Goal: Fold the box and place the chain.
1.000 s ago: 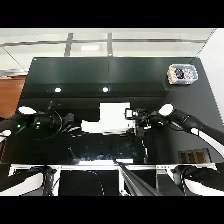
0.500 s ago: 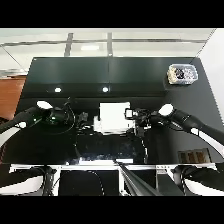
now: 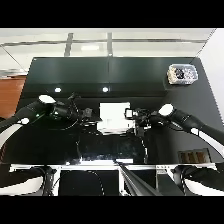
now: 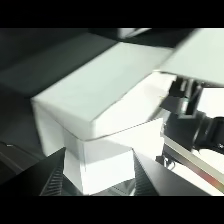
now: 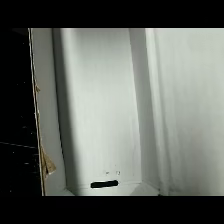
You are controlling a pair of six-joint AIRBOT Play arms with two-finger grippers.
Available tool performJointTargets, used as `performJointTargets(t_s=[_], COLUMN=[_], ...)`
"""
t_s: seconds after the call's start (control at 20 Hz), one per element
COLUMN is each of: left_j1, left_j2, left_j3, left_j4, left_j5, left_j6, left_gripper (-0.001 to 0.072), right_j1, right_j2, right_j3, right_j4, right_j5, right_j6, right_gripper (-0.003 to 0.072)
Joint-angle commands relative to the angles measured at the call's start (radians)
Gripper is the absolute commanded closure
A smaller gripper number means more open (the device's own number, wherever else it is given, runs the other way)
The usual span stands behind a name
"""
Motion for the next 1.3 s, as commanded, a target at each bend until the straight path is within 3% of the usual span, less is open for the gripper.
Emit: performJointTargets(t_s=[0.0, 0.5, 0.55, 0.6, 0.65, 1.25], left_j1=[-0.047, -0.233, -0.256, -0.276, -0.295, -0.4], left_j2=[-0.001, 0.0, 0.0, 0.0, 0.0, 0.0], left_j3=[0.043, 0.194, 0.202, 0.208, 0.214, 0.253], left_j4=[0.043, 0.444, 0.474, 0.504, 0.534, 0.837], left_j5=[-0.004, 0.083, 0.1, 0.108, 0.116, 0.112], left_j6=[-0.101, -0.547, -0.584, -0.618, -0.658, -1.003], left_gripper=[0.023, 0.023, 0.0261, 0.0398, 0.0473, 0.0462], right_j1=[0.001, 0.001, 0.001, 0.001, 0.001, 0.001], right_j2=[0.0, 0.0, 0.0, 0.0, 0.0, 0.0], right_j3=[0.0, 0.0, 0.0, 0.0, 0.0, 0.0], right_j4=[0.0, 0.0, 0.0, 0.0, 0.0, 0.0], right_j5=[0.0, 0.0, 0.0, 0.0, 0.0, -0.001], right_j6=[0.0, 0.0, 0.0, 0.0, 0.0, 0.001], right_gripper=[0.0485, 0.0485, 0.0485, 0.0485, 0.0485, 0.0485])
